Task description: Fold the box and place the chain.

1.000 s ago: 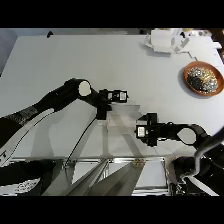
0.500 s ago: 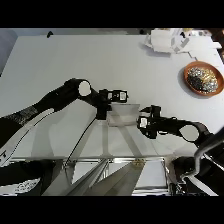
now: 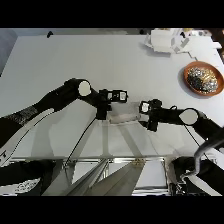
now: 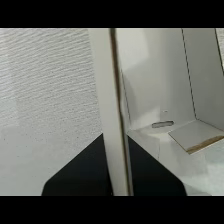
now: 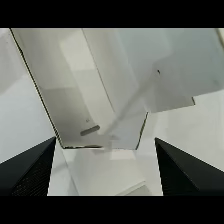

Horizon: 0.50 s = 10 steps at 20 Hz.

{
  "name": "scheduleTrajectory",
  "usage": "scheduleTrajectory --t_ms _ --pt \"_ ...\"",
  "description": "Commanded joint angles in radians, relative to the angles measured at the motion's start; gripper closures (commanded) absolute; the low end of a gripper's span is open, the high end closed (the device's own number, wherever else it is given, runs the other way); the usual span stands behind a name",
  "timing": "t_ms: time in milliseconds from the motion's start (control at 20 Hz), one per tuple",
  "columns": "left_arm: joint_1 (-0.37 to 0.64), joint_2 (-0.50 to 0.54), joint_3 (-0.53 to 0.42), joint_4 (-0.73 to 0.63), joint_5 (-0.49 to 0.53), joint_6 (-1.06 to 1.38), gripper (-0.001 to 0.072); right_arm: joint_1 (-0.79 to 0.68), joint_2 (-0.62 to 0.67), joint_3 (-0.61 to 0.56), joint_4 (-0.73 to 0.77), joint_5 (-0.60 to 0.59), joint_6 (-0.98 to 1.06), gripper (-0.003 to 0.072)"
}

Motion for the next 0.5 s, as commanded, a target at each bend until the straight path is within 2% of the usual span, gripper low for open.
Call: scheduleTrajectory --t_ms 0,150,450 --pt "-0.001 -0.001 -0.001 0.0 0.0 0.003 0.0695 -0.035 -0.063 0.048 0.076 0.069 -0.149 -0.0012" --pt "-0.001 -0.001 -0.001 0.0 0.0 0.003 0.0695 -0.045 -0.088 0.048 0.138 0.073 -0.269 -0.0012" --pt "-0.001 -0.001 -0.001 0.0 0.0 0.003 0.0695 -0.13 -0.114 0.048 0.182 0.095 -0.349 -0.0011"
